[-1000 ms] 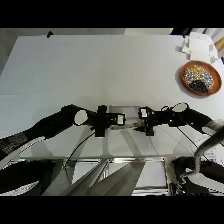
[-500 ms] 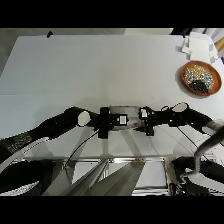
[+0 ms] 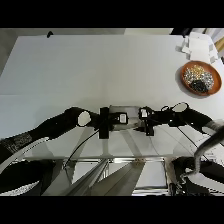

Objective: Fold the box and place the chain.

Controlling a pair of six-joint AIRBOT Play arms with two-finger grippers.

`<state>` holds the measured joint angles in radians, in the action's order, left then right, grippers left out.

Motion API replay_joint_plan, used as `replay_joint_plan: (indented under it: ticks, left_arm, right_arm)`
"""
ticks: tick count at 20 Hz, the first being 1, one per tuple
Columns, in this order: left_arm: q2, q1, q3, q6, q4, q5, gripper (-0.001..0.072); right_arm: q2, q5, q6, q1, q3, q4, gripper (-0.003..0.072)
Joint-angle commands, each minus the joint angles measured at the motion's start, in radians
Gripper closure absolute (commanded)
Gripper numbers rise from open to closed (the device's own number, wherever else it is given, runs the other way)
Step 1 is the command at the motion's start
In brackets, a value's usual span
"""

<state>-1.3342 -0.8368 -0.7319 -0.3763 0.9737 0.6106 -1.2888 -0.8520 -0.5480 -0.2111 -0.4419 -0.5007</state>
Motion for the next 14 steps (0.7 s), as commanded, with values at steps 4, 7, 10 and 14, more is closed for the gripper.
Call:
replay_joint_plan:
  ticks: [4,7,10,14]
  left_arm:
    - [0.049,0.016,0.0,-0.146,0.027,0.035,0.0708]
    - [0.134,0.051,0.0,-0.303,0.085,0.054,0.0708]
    - [0.259,0.104,0.0,-0.464,0.164,0.14,0.0708]
    - [0.418,0.171,0.0,-0.743,0.306,0.309,0.0707]
  right_arm:
    - [0.001,0.0,0.0,0.0,0.0,0.0,0.0348]
    - [0.001,0.0,0.0,0.0,0.0,0.0,0.0348]
    - [0.001,0.0,0.0,0.0,0.0,0.0,0.0348]
    - [0.001,0.0,0.0,0.0,0.0,0.0,0.0348]
